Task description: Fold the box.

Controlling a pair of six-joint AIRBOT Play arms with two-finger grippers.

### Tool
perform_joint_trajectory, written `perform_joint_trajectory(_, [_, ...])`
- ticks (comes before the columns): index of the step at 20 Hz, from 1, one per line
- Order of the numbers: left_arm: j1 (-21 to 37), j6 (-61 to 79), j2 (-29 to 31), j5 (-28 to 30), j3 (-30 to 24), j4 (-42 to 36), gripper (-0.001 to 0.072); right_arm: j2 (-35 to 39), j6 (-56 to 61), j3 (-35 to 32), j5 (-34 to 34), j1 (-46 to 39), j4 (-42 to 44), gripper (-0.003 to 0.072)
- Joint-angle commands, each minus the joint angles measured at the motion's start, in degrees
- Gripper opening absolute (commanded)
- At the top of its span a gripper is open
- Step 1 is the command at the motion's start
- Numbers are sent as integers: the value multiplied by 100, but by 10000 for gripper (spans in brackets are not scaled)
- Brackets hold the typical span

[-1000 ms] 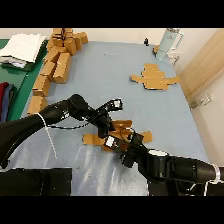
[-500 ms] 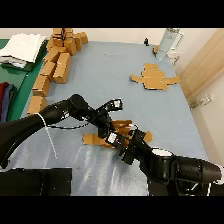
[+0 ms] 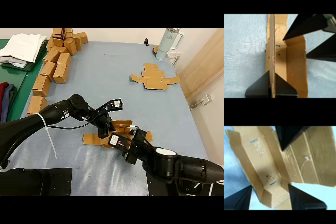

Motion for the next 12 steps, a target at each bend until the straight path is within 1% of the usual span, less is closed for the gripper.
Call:
perform_joint_trajectory(1, [-2, 0, -2, 0, 4, 2, 14, 634, -1119, -299, 538, -474, 501, 717])
perform_joint_trajectory(3, [-2, 0, -2, 0, 4, 2, 14, 942, -2006, -398, 651, -903, 1143, 717])
perform_joint_trajectory(4, [-2, 0, -4, 0, 4, 2, 14, 968, -2509, -409, 684, -1132, 1497, 717])
perform_joint_trajectory(5, [-2, 0, -2, 0, 4, 2, 14, 951, -3018, -409, 778, -1388, 1853, 717])
perform_joint_trajectory(8, [-2, 0, -4, 0, 4, 2, 14, 826, -4076, -407, 1099, -2124, 2771, 717])
perform_joint_trajectory(10, [-2, 0, -2, 0, 4, 2, 14, 813, -4857, -407, 1196, -2529, 3460, 717])
perform_joint_trajectory(11, [-2, 0, -2, 0, 4, 2, 14, 813, -5200, -404, 1180, -2682, 3821, 717])
perform_joint_trajectory(12, [-2, 2, -2, 0, 4, 2, 14, 815, -5410, -400, 1025, -2796, 4138, 717])
